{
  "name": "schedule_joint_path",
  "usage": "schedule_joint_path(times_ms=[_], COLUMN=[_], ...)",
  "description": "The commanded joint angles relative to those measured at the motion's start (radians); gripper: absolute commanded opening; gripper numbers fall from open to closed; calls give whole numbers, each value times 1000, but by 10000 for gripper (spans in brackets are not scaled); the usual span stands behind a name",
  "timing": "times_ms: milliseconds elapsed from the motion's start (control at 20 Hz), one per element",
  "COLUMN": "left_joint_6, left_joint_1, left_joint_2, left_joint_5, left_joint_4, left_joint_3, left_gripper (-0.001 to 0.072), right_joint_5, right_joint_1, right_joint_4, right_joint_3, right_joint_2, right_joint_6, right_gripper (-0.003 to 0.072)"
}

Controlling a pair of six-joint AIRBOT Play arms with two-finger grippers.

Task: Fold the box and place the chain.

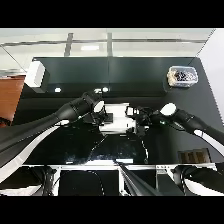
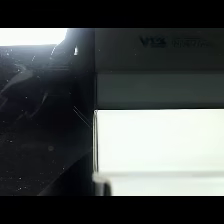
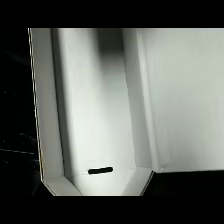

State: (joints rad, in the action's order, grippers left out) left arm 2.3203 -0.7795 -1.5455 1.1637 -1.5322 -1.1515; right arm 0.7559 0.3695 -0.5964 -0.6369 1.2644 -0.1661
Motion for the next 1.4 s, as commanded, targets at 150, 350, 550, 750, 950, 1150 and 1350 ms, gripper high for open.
schedule_joint_path(times_ms=[150,350,550,750,950,1150,1350], left_joint_6=[-1,-1,-1,-1,-1,-1,-1], left_joint_1=[1,1,1,1,1,1,1], left_joint_2=[0,0,0,0,0,0,0], left_joint_5=[16,16,15,16,16,16,16], left_joint_4=[0,0,0,0,0,0,0], left_joint_3=[-1,-1,-1,-1,-1,-1,-1], left_gripper=[27,27,27,27,27,27,27], right_joint_5=[116,136,140,175,162,66,70], right_joint_1=[-88,-201,-224,-214,-98,-33,-27], right_joint_4=[-160,-187,-197,-158,-157,-163,-128], right_joint_3=[-1,-1,-1,-1,0,0,0], right_joint_2=[-178,-212,-211,-179,-123,-90,-64], right_joint_6=[170,193,85,27,-15,-26,-27], right_gripper=[656,656,656,655,655,655,530])
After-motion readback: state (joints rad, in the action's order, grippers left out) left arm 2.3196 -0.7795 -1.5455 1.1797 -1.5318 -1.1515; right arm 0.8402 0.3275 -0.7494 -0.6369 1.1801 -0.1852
